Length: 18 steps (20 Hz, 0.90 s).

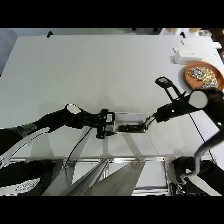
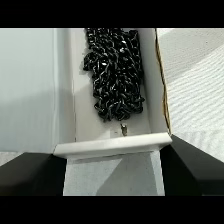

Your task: Fold the box and place the chain.

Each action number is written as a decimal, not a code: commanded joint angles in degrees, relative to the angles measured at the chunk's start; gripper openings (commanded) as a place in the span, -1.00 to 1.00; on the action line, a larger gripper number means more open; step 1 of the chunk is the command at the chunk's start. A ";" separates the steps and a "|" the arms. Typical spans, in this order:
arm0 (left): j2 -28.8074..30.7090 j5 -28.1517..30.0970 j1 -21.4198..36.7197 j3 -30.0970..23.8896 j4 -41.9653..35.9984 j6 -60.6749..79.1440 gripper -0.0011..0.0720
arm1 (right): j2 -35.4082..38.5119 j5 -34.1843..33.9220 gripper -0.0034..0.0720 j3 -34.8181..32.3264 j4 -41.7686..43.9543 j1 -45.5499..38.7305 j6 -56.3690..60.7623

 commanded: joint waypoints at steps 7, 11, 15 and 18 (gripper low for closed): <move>0.02 -0.17 -0.17 0.02 0.02 0.02 -0.40 | 14.88 4.74 -0.87 1.22 29.79 0.02 -9.53; 0.02 -0.20 -0.15 0.02 0.02 0.00 -0.40 | 14.88 -0.59 -0.87 1.22 39.32 0.02 -15.74; 0.02 -0.22 -0.17 0.02 0.02 0.02 -0.40 | 14.40 -2.10 -0.87 1.22 41.09 0.90 -16.50; 0.02 -0.22 -0.17 0.02 0.02 0.02 -0.40 | 13.84 -7.04 -0.87 1.22 39.78 6.05 -17.57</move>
